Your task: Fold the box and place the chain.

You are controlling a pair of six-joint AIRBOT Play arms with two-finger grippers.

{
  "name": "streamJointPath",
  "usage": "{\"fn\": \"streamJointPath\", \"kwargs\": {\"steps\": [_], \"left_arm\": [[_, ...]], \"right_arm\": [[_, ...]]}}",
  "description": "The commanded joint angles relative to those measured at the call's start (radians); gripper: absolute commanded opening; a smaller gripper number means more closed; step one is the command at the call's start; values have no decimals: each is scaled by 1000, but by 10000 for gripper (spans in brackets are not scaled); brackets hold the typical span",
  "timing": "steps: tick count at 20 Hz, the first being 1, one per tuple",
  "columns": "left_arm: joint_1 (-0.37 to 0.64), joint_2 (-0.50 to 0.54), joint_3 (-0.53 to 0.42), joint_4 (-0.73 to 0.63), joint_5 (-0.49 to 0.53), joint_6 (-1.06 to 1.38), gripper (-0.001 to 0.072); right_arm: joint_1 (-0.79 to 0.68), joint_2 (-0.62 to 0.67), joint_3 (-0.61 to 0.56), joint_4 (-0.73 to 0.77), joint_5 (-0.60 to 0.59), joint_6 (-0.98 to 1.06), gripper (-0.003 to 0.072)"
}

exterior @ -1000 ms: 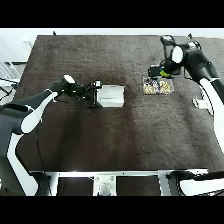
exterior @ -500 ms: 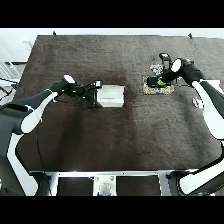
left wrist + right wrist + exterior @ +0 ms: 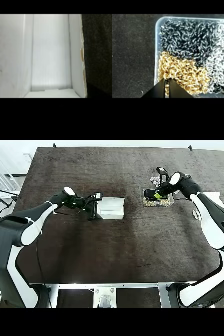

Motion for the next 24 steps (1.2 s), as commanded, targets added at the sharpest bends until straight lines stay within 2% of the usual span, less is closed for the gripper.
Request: {"fn": "streamJointPath", "kwargs": {"steps": [1,7,14,17,20,24], "left_arm": [[1,0,0,0,0,0,467],[1,0,0,0,0,0,467],[1,0,0,0,-1,0,467],[1,0,0,0,-1,0,467],[1,0,0,0,-2,0,467],[0,0,0,0,-3,0,467]], "right_arm": [[-7,22,2,-3,0,-3,15],[-2,166,2,-9,22,-3,14],[104,565,2,-10,50,-24,14],[161,692,2,-10,41,-22,14],[248,755,2,-9,43,-21,14],[398,763,-11,-10,42,-2,14]]}}
